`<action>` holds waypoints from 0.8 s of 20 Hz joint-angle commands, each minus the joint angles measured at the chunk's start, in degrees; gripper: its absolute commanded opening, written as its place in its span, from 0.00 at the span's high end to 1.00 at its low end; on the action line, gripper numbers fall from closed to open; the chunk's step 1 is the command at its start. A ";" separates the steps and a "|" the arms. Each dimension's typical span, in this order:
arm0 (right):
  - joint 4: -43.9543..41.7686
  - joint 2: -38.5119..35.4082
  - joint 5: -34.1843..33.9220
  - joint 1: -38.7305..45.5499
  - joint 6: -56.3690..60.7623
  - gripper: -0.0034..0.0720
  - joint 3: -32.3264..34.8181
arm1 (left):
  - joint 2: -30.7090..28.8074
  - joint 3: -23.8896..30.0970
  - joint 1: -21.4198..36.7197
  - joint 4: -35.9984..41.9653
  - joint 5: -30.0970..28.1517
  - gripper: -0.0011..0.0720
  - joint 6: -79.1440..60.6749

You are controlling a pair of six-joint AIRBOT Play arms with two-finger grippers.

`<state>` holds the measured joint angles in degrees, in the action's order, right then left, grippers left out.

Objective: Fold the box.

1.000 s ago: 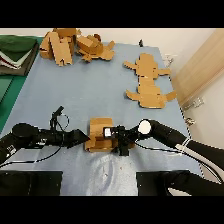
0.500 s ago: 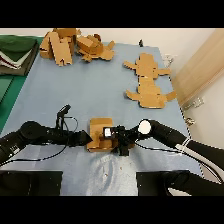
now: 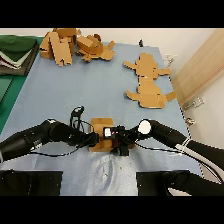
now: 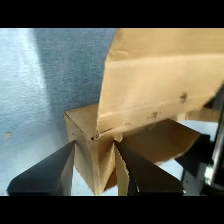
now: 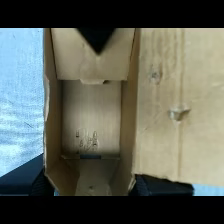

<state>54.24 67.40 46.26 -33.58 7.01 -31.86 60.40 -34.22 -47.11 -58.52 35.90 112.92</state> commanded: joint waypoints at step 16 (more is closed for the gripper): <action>-0.02 0.04 -0.02 0.00 0.02 0.28 0.02 | 13.00 -13.07 -14.58 -29.20 12.07 0.51 39.91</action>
<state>54.24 67.40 46.26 -33.58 7.03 -31.86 70.87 -46.00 -59.20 -85.89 47.79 148.35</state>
